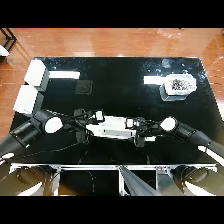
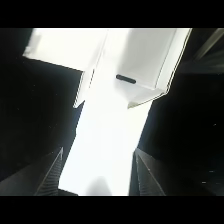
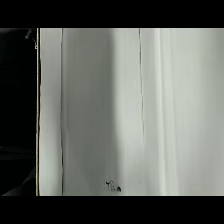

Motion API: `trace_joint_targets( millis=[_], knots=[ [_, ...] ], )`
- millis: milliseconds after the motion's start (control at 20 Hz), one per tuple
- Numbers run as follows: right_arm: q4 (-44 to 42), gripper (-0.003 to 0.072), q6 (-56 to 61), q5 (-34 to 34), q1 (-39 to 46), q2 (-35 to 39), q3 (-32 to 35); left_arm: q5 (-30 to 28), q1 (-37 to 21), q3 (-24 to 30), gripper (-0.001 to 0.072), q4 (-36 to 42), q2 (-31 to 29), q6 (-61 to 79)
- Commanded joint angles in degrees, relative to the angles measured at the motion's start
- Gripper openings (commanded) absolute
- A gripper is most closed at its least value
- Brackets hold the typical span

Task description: Fold the box and place the chain.

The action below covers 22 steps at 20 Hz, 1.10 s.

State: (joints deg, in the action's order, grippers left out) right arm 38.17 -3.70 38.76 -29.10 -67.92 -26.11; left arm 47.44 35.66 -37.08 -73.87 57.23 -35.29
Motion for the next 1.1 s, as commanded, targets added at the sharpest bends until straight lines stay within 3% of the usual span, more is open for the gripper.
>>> trace_joint_targets(
  millis=[0, 200, 400, 600, 1050],
  knots=[
    [-0.04, 0.0295, 0.00, -0.02, -0.07, -0.04, 0.00, -0.87, -2.29, 0.42, 0.0555, 7.96, 1.90, 7.34],
    [-0.07, 0.0295, 0.00, -0.11, -0.07, -0.04, 0.00, 2.97, -10.80, 0.42, 0.0555, 24.04, 4.04, 22.29],
    [-0.15, 0.0295, 0.02, -0.22, -0.07, -0.04, 0.00, 2.97, -11.50, 0.52, 0.0556, 26.69, 8.48, 34.93],
    [-0.15, 0.0295, 0.02, -0.24, -0.07, -0.04, 0.00, 0.90, -9.22, 0.50, 0.0557, 26.84, 13.84, 36.68],
    [-0.17, 0.0295, 0.04, -0.24, -0.07, -0.04, 0.00, -0.92, -8.68, 0.50, 0.0556, 26.84, 14.21, 36.68]
  ],
)
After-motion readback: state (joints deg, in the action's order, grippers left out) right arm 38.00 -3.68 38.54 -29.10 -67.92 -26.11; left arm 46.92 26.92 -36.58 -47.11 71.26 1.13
